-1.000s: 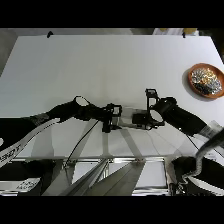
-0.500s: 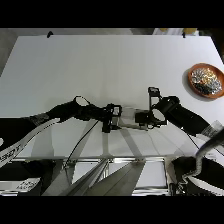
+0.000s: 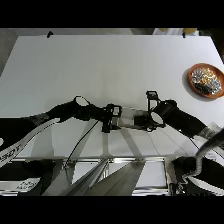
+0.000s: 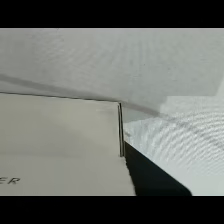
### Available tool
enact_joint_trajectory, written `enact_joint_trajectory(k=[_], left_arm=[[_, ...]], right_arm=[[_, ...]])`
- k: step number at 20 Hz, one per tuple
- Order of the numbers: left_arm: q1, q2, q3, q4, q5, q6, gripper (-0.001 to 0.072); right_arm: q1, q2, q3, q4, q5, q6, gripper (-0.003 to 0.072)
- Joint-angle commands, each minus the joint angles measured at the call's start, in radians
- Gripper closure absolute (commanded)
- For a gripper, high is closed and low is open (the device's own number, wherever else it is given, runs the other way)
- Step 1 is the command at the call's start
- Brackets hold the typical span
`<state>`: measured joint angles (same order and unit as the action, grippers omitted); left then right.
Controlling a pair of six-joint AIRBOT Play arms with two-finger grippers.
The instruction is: Fold the box and place the chain.
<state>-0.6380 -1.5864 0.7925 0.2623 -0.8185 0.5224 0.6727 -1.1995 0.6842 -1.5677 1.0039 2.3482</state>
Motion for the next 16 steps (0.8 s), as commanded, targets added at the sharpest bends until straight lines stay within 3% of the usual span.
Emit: enact_joint_trajectory(k=[1,6,7,8,9,16], left_arm=[[0.000,0.000,0.000,-0.003,-0.002,0.000,0.0695],[0.000,0.000,0.000,-0.003,-0.001,0.000,0.0695],[0.000,0.000,0.000,-0.003,-0.002,0.000,0.0695],[0.000,0.000,0.000,-0.003,-0.002,0.000,0.0695],[0.000,0.000,0.000,-0.003,-0.001,0.000,0.0695],[0.000,0.000,0.000,-0.003,-0.001,0.000,0.0695]], right_arm=[[0.001,-0.002,-0.005,0.023,-0.016,0.000,0.0654],[0.001,-0.002,-0.005,0.019,-0.016,0.000,0.0668],[0.001,-0.002,-0.005,0.019,-0.017,0.000,0.0625],[0.000,-0.002,-0.005,0.019,-0.017,0.001,0.0528],[0.000,-0.002,-0.005,0.019,-0.017,0.003,0.0498],[0.000,-0.009,-0.005,0.000,0.010,0.064,0.0508]])
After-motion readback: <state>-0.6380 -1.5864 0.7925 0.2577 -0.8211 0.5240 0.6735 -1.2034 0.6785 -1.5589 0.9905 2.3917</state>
